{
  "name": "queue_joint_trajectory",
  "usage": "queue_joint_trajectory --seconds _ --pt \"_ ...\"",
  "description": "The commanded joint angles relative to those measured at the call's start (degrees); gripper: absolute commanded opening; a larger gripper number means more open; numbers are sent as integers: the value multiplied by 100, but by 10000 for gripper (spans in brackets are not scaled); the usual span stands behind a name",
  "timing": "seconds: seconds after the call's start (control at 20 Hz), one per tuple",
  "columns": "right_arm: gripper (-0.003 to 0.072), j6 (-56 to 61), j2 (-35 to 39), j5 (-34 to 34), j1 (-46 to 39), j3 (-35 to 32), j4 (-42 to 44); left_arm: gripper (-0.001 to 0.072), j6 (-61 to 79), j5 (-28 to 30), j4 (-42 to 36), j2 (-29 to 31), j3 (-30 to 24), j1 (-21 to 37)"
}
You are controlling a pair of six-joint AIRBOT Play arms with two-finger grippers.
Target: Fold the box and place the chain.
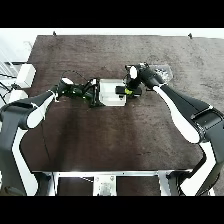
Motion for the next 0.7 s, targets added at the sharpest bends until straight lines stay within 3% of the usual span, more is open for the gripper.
queue_joint_trajectory --seconds 0.0,0.2,0.35,0.55,0.6,0.65 --pt "514 -98 197 20 4 46 2 583 2 0 -2 4 4 2" --pt "514 -555 780 13 -7 46 -48 583 2 0 -2 4 4 2" --pt "513 -822 1283 -48 -155 46 -920 583 2 2 -2 4 4 2" --pt "491 -979 1436 -922 -1091 37 -1386 583 2 0 -2 4 4 2" --pt "472 -1156 1357 -1189 -1425 37 -1163 584 2 0 -2 4 4 2" --pt "403 -1405 1248 -1451 -1738 37 -793 583 2 7 -2 4 4 2"
